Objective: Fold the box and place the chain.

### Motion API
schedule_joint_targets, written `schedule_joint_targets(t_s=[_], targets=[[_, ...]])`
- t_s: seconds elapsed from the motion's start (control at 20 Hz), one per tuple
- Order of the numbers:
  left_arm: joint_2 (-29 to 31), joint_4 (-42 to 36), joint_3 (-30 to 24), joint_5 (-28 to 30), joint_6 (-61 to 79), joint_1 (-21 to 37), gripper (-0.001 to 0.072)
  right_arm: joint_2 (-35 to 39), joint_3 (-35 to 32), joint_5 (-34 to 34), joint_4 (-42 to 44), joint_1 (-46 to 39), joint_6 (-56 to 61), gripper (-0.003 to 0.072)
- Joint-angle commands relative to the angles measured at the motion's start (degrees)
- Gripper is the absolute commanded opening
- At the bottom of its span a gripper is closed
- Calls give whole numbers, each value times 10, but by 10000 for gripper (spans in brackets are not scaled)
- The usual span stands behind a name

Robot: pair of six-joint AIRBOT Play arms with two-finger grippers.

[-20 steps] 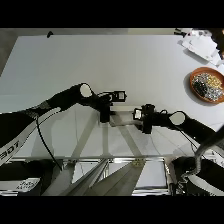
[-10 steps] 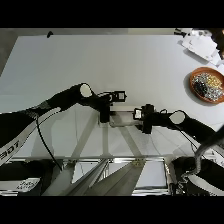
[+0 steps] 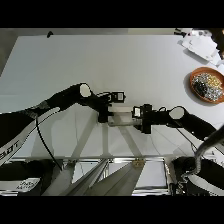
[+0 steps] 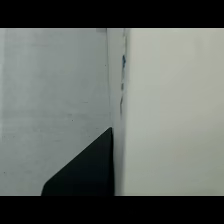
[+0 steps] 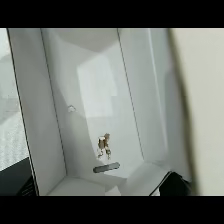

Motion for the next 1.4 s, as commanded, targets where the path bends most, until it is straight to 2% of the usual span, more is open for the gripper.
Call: schedule_joint_targets(t_s=[0.0,0.1,0.4,0.75,0.9,0.95,1.0,1.25,1.35], targets=[[0,-5,0,7,0,-1,38,0,3,22,3,0,-1,630],[0,-5,0,7,0,-1,38,0,3,23,3,0,1,669],[0,-5,0,7,0,-1,14,0,3,74,4,1,5,675],[1,-5,0,-11,-2,-1,12,0,3,52,8,1,23,670],[1,-5,0,-13,-17,-1,12,0,3,38,7,1,22,617],[1,-5,0,-15,-20,-1,12,0,3,30,6,1,22,537],[1,-5,0,-16,-20,-1,12,-1,3,24,5,1,22,510],[1,-5,0,-19,-19,-1,12,-28,2,16,2,1,13,500],[1,-5,0,-19,-19,-1,12,-28,2,7,0,1,13,423]])
